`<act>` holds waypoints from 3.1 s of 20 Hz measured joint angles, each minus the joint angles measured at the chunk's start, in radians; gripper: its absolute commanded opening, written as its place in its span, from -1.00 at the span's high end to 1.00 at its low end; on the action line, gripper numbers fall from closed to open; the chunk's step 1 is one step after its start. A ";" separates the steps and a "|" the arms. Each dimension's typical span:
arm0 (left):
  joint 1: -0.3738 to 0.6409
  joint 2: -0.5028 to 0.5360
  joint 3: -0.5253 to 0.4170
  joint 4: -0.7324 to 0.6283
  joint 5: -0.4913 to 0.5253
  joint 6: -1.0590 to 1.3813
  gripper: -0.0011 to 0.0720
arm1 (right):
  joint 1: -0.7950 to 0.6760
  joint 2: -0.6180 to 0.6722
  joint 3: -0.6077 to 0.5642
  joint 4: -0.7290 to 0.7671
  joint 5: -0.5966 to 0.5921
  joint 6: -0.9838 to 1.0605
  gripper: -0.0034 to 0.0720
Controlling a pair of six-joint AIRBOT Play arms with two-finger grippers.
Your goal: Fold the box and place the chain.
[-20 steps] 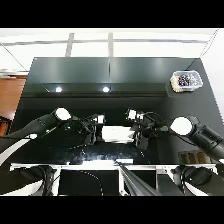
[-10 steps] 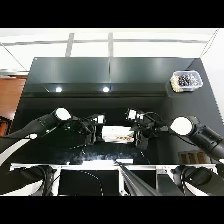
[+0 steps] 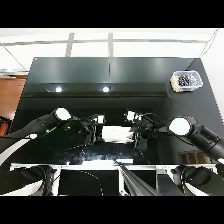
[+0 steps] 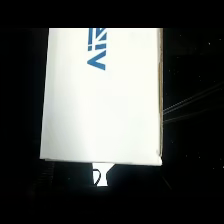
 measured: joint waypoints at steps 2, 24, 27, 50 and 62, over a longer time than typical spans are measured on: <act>0.000 0.000 0.000 0.000 0.000 -0.001 0.01 | 0.001 0.000 0.000 0.000 -0.003 0.000 0.18; 0.000 0.000 0.000 0.000 0.000 -0.001 0.01 | -0.049 0.033 0.024 0.098 0.030 0.426 0.88; 0.000 0.000 0.000 -0.001 0.000 -0.001 0.01 | -0.056 -0.019 -0.018 0.270 0.004 0.510 0.88; 0.002 0.012 0.008 0.059 -0.008 -0.040 -0.99 | -0.236 -0.080 0.086 0.418 0.218 0.475 0.88; -0.056 0.159 0.145 0.209 -0.170 -0.401 -0.98 | -0.671 0.205 0.129 0.104 0.480 0.602 0.88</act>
